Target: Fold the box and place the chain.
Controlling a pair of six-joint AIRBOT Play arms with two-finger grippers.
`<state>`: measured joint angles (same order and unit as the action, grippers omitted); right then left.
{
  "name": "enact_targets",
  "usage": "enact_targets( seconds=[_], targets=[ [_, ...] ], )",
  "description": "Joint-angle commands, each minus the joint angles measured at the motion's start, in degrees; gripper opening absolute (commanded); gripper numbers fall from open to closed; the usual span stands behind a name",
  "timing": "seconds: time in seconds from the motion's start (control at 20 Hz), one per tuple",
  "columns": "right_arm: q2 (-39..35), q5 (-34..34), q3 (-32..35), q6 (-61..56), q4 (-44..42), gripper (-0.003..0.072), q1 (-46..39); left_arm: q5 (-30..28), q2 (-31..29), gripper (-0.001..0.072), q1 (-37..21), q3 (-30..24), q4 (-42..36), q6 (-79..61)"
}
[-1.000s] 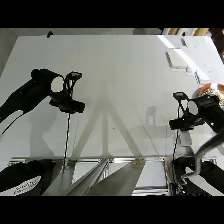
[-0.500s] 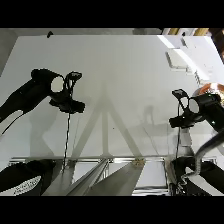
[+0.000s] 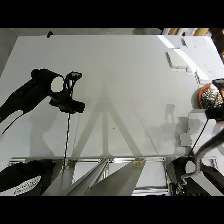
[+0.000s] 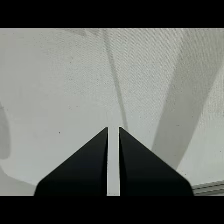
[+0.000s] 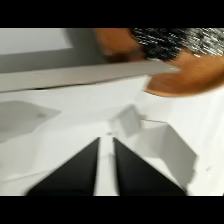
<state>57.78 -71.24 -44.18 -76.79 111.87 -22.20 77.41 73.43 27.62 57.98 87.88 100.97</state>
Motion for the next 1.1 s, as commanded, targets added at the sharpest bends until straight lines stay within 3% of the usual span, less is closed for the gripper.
enact_targets(
  seconds=[0.0,0.25,0.55,0.65,0.7,0.9,1.05],
  targets=[
    [0.13,4.87,-0.44,3.54,0.26,0.0587,-13.11,-0.02,-0.04,0.0079,-0.04,-0.02,0.02,-0.02],
    [4.61,6.36,-0.44,5.99,0.22,0.0591,-22.51,0.0,-0.04,0.0079,-0.04,-0.02,0.02,-0.02],
    [7.52,9.88,-0.44,10.25,0.22,0.051,-26.93,-0.02,-0.04,0.0079,-0.04,-0.02,0.02,-0.02],
    [9.53,9.18,-0.44,10.27,0.22,0.039,-26.97,-0.02,-0.04,0.0079,-0.04,-0.02,0.0,-0.02],
    [10.73,8.41,-0.44,10.25,0.22,0.0372,-26.97,-0.02,-0.04,0.0079,-0.04,-0.02,0.02,-0.02],
    [11.8,2.97,-0.44,10.23,-0.13,0.0023,-26.77,-0.02,-0.04,0.0079,-0.04,-0.02,0.02,-0.02],
    [9.97,-1.31,-0.44,10.25,-4.39,0.0018,-23.3,0.0,-0.04,0.0079,-0.04,-0.02,0.02,-0.02]
  ],
)
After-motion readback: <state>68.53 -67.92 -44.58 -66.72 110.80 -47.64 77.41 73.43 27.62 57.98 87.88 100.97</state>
